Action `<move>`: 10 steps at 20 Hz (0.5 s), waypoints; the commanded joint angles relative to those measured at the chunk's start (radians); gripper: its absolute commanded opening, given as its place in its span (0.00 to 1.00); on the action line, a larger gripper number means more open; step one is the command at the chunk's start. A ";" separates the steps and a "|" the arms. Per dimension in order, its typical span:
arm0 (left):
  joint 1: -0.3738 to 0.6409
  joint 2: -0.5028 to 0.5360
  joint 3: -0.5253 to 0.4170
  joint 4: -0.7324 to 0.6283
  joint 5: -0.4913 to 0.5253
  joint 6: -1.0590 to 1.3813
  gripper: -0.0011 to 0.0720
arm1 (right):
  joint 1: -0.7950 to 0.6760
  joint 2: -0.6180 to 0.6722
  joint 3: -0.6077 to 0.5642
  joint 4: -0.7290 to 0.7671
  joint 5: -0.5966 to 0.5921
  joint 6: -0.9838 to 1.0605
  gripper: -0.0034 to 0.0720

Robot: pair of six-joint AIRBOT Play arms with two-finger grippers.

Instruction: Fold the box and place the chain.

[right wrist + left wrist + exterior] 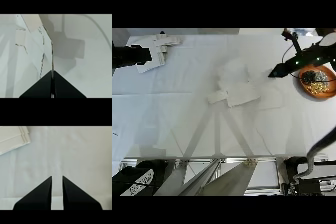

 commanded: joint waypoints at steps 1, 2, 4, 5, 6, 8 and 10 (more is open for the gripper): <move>0.001 0.001 0.000 0.000 0.000 0.000 0.21 | 0.058 0.039 -0.032 0.025 -0.050 -0.036 0.06; 0.001 0.001 0.000 0.000 0.000 0.000 0.21 | 0.063 0.062 -0.083 0.045 -0.116 -0.060 0.06; 0.001 0.001 0.000 0.001 0.000 0.000 0.21 | 0.062 0.140 -0.230 0.089 -0.304 -0.120 0.06; 0.001 0.001 0.000 0.001 0.000 0.000 0.21 | 0.061 0.185 -0.320 0.105 -0.411 -0.151 0.06; 0.001 0.001 0.000 0.000 0.000 0.000 0.21 | 0.061 0.221 -0.410 0.135 -0.495 -0.193 0.06; 0.001 0.001 0.000 0.001 0.000 0.000 0.21 | 0.061 0.272 -0.587 0.255 -0.637 -0.294 0.06; 0.001 0.001 0.000 0.000 0.000 0.000 0.21 | 0.061 0.315 -0.758 0.420 -0.793 -0.397 0.06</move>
